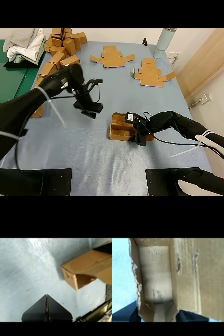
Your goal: Fold the box.
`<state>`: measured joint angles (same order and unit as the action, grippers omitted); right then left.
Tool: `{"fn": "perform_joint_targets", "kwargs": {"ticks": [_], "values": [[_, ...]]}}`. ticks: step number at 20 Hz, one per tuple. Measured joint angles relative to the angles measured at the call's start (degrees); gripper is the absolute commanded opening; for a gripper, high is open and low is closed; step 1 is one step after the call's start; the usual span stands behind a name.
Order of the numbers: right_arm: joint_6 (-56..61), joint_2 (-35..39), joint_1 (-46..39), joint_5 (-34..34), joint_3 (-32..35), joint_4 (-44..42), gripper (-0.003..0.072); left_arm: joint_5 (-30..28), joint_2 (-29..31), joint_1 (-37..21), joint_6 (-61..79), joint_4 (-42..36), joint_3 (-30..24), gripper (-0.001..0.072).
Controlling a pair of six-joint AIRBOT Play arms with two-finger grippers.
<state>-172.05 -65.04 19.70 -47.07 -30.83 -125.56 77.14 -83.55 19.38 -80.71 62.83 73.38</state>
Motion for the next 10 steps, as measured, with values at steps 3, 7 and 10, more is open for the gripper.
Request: {"fn": "perform_joint_targets", "kwargs": {"ticks": [3, 7, 10], "values": [[0.0, 0.0, 0.02, 0.02, 0.0, 0.0, 0.0421, -2.32, 7.45, -3.21, 7.39, -2.1, -9.55, 0.0013], [0.0, 0.0, 0.0, 0.02, 0.0, 0.0, 0.0421, -5.18, 13.99, -7.17, 24.35, -10.4, -19.78, 0.0013], [0.0, 0.0, 0.0, 0.02, 0.0, 0.0, 0.0421, -9.22, 15.67, -7.15, 37.79, -15.98, -23.74, 0.0014]]}}
